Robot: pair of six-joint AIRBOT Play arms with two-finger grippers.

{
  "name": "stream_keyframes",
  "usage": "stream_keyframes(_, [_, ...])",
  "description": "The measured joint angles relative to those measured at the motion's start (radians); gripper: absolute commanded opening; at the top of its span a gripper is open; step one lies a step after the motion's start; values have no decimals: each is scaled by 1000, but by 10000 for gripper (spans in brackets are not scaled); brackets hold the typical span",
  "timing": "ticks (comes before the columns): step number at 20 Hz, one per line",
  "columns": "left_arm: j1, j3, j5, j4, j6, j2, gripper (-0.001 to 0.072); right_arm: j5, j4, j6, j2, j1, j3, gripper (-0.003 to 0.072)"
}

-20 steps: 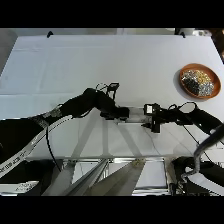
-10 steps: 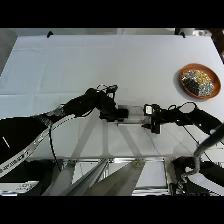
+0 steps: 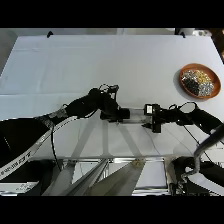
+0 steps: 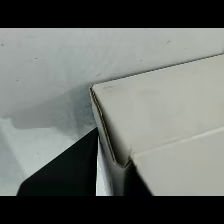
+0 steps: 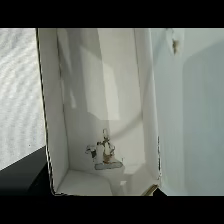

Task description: Fold the box and place the chain.

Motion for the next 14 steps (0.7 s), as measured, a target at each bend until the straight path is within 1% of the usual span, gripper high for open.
stream_keyframes(1, [-5, 6, 5, 6, -4, -1, 203, 0, 0, 0, 0, 0, 0, 437])
stream_keyframes(2, [-9, 12, 10, 9, -7, -2, 361, 0, 0, -1, 0, 0, 0, 437])
stream_keyframes(3, [-12, 17, 8, 3, -9, -2, 443, 1, 0, -2, 0, 0, 0, 437])
stream_keyframes(6, [-16, 24, 44, 2, -19, -3, 439, -2, 0, -4, 0, 0, 0, 437])
stream_keyframes(9, [-18, 32, 64, 10, -24, -6, 394, -2, 0, -1, 0, 0, 0, 437])
stream_keyframes(11, [-18, 52, 87, 15, -26, -11, 398, -2, 0, -1, 0, 0, 0, 437])
stream_keyframes(12, [-17, 63, 100, 17, -24, -12, 433, -2, 1, -1, 0, 0, 0, 437])
stream_keyframes(13, [-16, 72, 111, 18, -20, -13, 501, -2, 1, 0, 0, 0, 0, 437])
stream_keyframes(14, [-16, 81, 117, 15, -14, -14, 526, -2, 1, 0, 0, 0, 0, 437])
